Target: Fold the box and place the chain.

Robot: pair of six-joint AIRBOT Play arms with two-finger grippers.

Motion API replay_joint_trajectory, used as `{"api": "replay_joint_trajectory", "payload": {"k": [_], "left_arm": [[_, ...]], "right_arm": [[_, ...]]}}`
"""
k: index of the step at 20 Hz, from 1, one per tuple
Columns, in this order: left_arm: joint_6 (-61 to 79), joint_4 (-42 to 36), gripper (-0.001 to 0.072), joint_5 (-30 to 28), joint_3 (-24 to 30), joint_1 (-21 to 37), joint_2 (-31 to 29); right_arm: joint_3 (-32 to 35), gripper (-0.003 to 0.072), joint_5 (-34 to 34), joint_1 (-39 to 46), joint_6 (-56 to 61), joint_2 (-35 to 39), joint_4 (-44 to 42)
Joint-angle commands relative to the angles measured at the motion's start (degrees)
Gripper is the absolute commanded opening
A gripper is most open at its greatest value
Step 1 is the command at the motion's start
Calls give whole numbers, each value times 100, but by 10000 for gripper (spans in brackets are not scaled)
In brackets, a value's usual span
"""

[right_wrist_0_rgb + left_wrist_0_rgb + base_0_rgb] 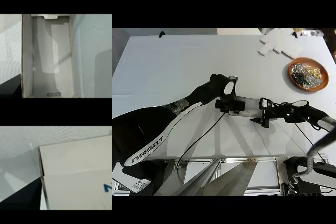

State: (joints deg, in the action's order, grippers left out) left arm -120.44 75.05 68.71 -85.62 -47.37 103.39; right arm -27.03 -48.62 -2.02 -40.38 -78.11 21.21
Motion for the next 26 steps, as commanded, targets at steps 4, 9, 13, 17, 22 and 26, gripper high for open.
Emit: {"api": "replay_joint_trajectory", "payload": {"k": [4, 9, 13, 17, 22, 26], "left_arm": [[-433, 48, 364, -59, -61, -24, 70], [-461, 195, 264, -57, -61, -24, 70], [-584, 223, 4, -31, -61, -24, 70], [-608, 273, 4, 157, -61, -24, 68], [-531, 306, 382, 179, -63, -26, 68], [-531, 708, 393, 157, -63, -68, 68]], "right_arm": [[2, 456, -2, 0, 0, 0, -2], [2, 456, -2, 0, 0, 0, -2], [2, 456, -2, 0, 0, 0, -2], [2, 456, -2, 0, 0, 0, -2], [2, 456, -2, 0, 0, 0, -2], [2, 456, 0, 0, 0, 0, -2]]}}
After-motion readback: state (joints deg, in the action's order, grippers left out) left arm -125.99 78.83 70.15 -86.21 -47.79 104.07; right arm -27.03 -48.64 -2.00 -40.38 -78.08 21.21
